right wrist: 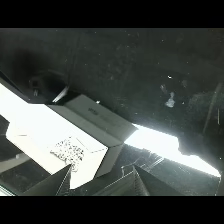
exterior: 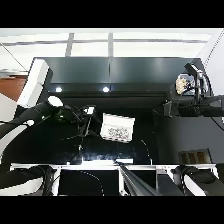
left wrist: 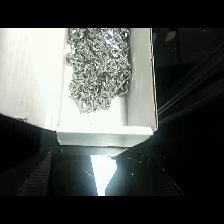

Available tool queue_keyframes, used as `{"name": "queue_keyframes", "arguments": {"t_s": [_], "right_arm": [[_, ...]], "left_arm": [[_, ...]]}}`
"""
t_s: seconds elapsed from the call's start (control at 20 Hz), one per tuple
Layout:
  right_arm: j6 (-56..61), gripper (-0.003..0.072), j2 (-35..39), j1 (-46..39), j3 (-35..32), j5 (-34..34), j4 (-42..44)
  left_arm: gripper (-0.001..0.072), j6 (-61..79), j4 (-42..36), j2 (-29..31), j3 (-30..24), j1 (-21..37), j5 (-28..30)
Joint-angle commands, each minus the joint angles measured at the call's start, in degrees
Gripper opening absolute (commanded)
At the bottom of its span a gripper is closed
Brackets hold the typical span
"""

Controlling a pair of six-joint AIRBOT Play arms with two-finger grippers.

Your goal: Fold the box and place the chain.

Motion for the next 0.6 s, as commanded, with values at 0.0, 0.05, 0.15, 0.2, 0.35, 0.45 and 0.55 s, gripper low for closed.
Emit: {"name": "queue_keyframes", "arguments": {"t_s": [0.0,0.05,0.15,0.2,0.35,0.45,0.55], "right_arm": [[0.0,0.0457,0.0,0.0,0.0,-0.3,0.0],[0.0,0.0457,0.0,0.0,0.0,-0.5,0.0],[0.0,0.0456,0.0,0.0,0.0,-1.1,0.0],[0.0,0.0457,0.0,0.0,0.0,-1.2,0.0],[0.0,0.0457,0.0,0.0,0.0,-1.3,0.0],[0.0,0.0457,0.0,0.0,0.0,-1.3,0.0],[0.0,0.0457,0.0,0.0,0.0,-1.3,0.0]], "left_arm": [[0.0687,0.0,0.6,-0.4,0.3,0.0,-0.9],[0.0688,0.0,0.6,-0.4,0.3,0.0,-0.9],[0.0689,0.0,-0.5,-0.4,0.3,0.0,-0.6],[0.069,0.0,-1.2,-0.4,0.3,-0.1,-0.6],[0.069,0.0,-1.5,-0.5,0.3,-0.5,-0.5],[0.069,0.0,-1.5,-0.5,0.3,-0.6,-0.5],[0.069,0.0,-1.5,-0.5,0.3,-0.6,-0.4]]}}
